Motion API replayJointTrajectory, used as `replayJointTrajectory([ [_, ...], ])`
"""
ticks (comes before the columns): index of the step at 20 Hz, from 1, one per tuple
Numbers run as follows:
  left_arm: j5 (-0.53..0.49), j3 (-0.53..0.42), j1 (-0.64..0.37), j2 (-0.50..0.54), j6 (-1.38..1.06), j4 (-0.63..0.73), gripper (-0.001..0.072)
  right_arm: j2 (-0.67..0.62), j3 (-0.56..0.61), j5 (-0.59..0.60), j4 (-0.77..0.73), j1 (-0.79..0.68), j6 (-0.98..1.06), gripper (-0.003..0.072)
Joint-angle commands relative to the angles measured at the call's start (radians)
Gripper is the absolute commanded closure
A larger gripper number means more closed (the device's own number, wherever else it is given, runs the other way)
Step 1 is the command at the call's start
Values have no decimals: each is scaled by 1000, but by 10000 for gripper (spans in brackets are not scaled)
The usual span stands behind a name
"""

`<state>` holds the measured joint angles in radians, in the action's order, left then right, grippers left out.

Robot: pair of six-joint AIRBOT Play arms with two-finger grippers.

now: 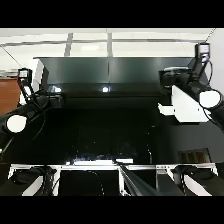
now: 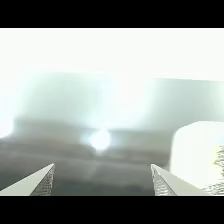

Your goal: Fold the box and place the chain.

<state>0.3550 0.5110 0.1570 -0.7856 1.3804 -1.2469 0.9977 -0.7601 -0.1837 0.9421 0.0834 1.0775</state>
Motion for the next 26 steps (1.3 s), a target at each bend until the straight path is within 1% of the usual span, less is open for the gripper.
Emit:
replayJointTrajectory([
  [1, 15, 1, 0, -56, 2, 9, 2, 43, -36, 24, 0, -196, 45, -28],
  [4, 60, 0, 0, -62, 1, 10, 7, 191, -182, -166, 1, -624, 201, -28],
  [5, 71, 0, 0, -62, 1, 10, 7, 248, -243, -273, 1, -744, 217, -28],
  [6, 77, 0, 0, -62, 1, 10, 7, 314, -315, -429, 7, -859, 215, -28],
  [8, 77, 0, 0, -62, 1, 10, 7, 445, -455, -737, 89, -1011, 197, -28],
  [10, 75, 0, 1, -63, 1, 10, 7, 555, -554, -972, 181, -1074, 89, -28],
  [11, 75, 0, 1, -63, 1, 10, 7, 596, -580, -1056, 185, -1078, -20, -28],
  [12, 75, 0, 1, -63, 1, 10, 7, 634, -600, -1123, 181, -1069, -119, -28],
  [13, 75, 0, 1, -63, 1, 10, 7, 660, -611, -1142, 181, -1050, -177, -27],
  [15, 75, 0, 1, -63, 1, 24, 7, 693, -614, -1123, 181, -1000, -262, -26],
  [17, 74, 0, 1, -63, 1, 37, 7, 719, -614, -1072, 182, -959, -287, -19],
  [18, 75, 0, 1, -63, 2, 37, 7, 724, -614, -1041, 182, -940, -301, 143],
  [19, 75, 0, 1, -63, 2, 37, 7, 724, -615, -1019, 179, -924, -314, 235],
  [20, 75, 0, 1, -63, 1, 37, 7, 723, -618, -1016, 171, -912, -328, 391],
  [21, 75, 0, 1, -63, 1, 37, 7, 723, -624, -1023, 153, -904, -328, 492],
  [22, 77, 0, 1, -63, 1, 37, 7, 718, -630, -1036, 144, -896, -328, 499],
  [23, 77, 0, 1, -63, 1, 37, 7, 707, -632, -1057, 143, -888, -328, 627],
  [24, 77, 0, 1, -63, 1, 37, 7, 693, -632, -1085, 142, -881, -332, 668],
  [26, 77, 0, 1, -63, 1, 37, 7, 659, -632, -1158, 111, -869, -316, 669],
])
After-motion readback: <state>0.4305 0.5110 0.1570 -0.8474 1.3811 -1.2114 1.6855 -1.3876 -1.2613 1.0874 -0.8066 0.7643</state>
